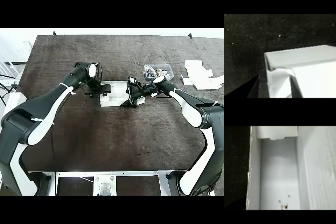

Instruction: Fold the box and place the chain.

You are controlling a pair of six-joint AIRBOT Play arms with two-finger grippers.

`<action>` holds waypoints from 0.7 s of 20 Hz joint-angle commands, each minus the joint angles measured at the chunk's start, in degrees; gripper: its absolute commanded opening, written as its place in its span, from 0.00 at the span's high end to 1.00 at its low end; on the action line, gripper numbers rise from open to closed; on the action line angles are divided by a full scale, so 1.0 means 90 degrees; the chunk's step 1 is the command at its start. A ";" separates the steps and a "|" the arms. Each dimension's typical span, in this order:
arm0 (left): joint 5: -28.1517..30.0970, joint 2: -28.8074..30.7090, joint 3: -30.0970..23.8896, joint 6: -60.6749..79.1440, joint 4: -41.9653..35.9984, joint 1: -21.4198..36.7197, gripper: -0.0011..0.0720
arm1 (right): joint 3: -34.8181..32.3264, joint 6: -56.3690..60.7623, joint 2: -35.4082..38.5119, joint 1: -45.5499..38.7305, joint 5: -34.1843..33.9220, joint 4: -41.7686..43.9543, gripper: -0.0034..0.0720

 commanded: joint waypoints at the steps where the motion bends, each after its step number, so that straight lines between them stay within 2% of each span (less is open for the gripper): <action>1: -0.0090 -0.0085 0.0063 -0.0095 0.0165 -0.0061 0.37 | 0.0000 0.0002 -0.0002 0.0002 0.0002 0.0000 0.18; 9: -0.0962 -0.0794 0.1161 -0.0087 0.0743 -0.0214 0.40 | 0.0000 0.0002 -0.0002 0.0002 0.0002 0.0000 0.18; 14: -0.1173 -0.0886 0.1202 -0.0087 0.1003 -0.0226 0.40 | 0.0000 0.0002 -0.0002 0.0002 0.0002 0.0000 0.18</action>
